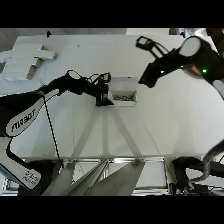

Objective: Fold the box and place the chain.

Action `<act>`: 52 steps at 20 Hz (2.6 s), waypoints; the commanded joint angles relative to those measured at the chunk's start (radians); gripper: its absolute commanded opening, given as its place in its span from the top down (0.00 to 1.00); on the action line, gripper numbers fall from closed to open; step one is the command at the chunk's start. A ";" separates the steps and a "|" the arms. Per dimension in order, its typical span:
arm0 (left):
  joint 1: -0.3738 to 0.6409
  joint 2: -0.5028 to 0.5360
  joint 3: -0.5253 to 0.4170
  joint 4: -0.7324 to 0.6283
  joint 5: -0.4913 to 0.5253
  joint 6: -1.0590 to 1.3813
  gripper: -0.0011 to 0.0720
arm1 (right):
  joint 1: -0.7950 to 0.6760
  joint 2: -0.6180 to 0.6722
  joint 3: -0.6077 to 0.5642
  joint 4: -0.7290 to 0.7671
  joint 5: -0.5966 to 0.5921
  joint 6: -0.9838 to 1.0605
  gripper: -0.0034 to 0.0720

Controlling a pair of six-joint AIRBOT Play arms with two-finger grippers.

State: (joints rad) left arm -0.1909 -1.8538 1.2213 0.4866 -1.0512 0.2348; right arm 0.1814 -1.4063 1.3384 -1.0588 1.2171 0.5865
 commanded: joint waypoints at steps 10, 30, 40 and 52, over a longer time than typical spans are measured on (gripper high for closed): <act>0.000 0.000 0.000 0.000 0.000 0.000 0.33 | -0.157 -0.107 -0.299 0.237 -0.185 -0.529 0.57; 0.000 0.000 0.000 0.000 0.000 0.000 0.33 | -0.048 -0.204 -0.299 0.329 -0.348 -0.753 0.67; 0.000 0.000 0.000 0.000 0.000 0.000 0.33 | -0.048 -0.194 -0.299 0.206 -0.348 -0.660 0.94; 0.000 0.000 0.000 0.000 0.000 0.000 0.33 | -0.048 -0.151 -0.299 0.168 -0.283 -0.697 0.56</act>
State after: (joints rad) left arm -0.1909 -1.8538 1.2213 0.4870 -1.0512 0.2348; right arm 0.1326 -1.5604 1.0397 -0.8833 0.9089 -0.0498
